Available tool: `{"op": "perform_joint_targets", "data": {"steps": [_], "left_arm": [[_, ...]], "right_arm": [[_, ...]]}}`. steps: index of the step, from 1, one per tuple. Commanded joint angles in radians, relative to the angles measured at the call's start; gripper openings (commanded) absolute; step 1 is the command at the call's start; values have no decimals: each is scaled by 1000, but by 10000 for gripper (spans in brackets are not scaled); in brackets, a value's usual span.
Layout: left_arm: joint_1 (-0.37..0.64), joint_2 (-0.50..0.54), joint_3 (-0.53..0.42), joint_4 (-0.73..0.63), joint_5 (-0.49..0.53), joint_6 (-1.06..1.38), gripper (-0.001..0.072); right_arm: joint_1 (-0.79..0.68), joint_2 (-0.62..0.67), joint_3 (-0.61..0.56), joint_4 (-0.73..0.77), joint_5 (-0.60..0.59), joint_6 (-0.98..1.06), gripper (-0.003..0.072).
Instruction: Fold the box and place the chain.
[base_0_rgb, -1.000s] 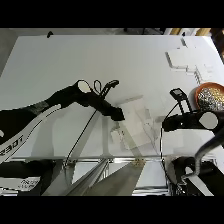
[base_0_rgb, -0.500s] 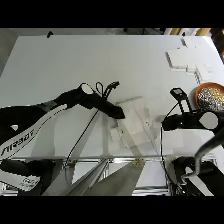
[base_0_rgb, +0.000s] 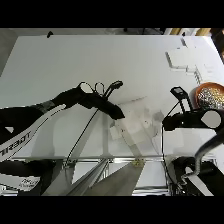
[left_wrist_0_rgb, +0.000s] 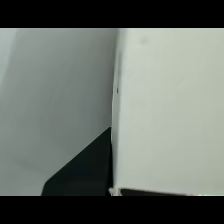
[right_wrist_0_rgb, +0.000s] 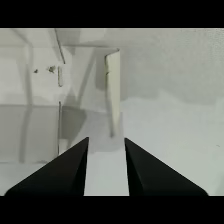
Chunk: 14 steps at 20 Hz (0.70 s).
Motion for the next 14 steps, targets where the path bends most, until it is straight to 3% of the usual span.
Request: {"op": "perform_joint_targets", "data": {"steps": [1,6,8,9,11,14], "left_arm": [[-1,80,0,55,18,190,5],[-14,230,0,333,9,76,4],[-32,276,-3,404,-51,0,2],[-46,296,-15,419,-67,3,1],[-80,336,-62,425,-30,39,1],[-121,349,-139,415,116,92,1]], "right_arm": [[1,33,55,4,70,-4,334],[1,177,136,4,173,-24,356],[1,245,142,0,236,-34,480],[1,274,142,0,267,-52,486],[1,325,142,0,318,-97,486],[1,361,141,9,330,-128,485]]}}
